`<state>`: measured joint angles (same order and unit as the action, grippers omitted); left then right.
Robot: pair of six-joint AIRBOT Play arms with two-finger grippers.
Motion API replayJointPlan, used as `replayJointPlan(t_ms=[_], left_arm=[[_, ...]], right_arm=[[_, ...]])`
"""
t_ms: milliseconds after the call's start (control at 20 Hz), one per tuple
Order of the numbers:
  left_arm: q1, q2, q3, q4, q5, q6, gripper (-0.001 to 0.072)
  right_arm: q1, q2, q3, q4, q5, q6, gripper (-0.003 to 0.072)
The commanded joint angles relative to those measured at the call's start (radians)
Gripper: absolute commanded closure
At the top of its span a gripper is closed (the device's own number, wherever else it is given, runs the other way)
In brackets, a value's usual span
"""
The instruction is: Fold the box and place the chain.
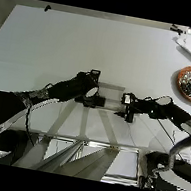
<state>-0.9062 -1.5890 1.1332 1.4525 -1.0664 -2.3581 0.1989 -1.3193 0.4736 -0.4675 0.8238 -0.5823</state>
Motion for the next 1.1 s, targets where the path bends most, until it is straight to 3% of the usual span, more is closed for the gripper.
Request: replayJointPlan(t_ms=[0,100,300,350,400,450,550,650,750,900,1050], left_arm=[[-0.004,0.001,0.001,-0.004,0.016,0.002,0.0683],[-0.003,0.01,0.001,-0.004,0.013,0.01,0.0577],[0.015,0.074,0.001,0.004,0.018,0.088,0.0551],[0.021,0.089,0.001,0.003,0.019,0.093,0.0476],[0.023,0.103,0.001,0.002,0.019,0.095,0.0288],[0.029,0.111,0.001,-0.001,0.02,0.095,0.0218],[0.035,0.117,0.001,-0.019,0.018,0.096,0.0214],[0.045,0.129,0.001,-0.065,0.021,0.155,0.0164],[0.078,0.181,0.001,-0.105,0.02,0.311,0.0028],[0.155,0.326,-0.006,-0.109,-0.012,0.766,0.0015],[0.254,0.504,-0.108,-0.187,-0.026,1.415,0.0016]], right_arm=[[0.0,0.0,0.001,0.001,-0.001,0.0,0.0221],[0.0,0.0,0.001,0.0,-0.001,0.0,0.0221],[0.0,0.0,0.001,0.001,-0.001,-0.001,0.0221],[0.0,0.0,0.001,0.001,-0.001,-0.001,0.0221],[0.0,0.0,0.001,0.001,-0.001,0.0,0.0221],[0.0,0.0,0.001,0.001,-0.001,0.0,0.0221],[0.0,0.0,0.001,0.0,-0.001,-0.001,0.0221],[0.0,0.0,0.001,0.001,-0.001,-0.001,0.0221],[0.0,0.0,0.001,0.001,-0.001,0.0,0.0221],[0.0,0.0,0.001,0.001,-0.001,0.0,0.0221],[0.0,0.0,0.001,0.0,-0.001,0.0,0.0221]])
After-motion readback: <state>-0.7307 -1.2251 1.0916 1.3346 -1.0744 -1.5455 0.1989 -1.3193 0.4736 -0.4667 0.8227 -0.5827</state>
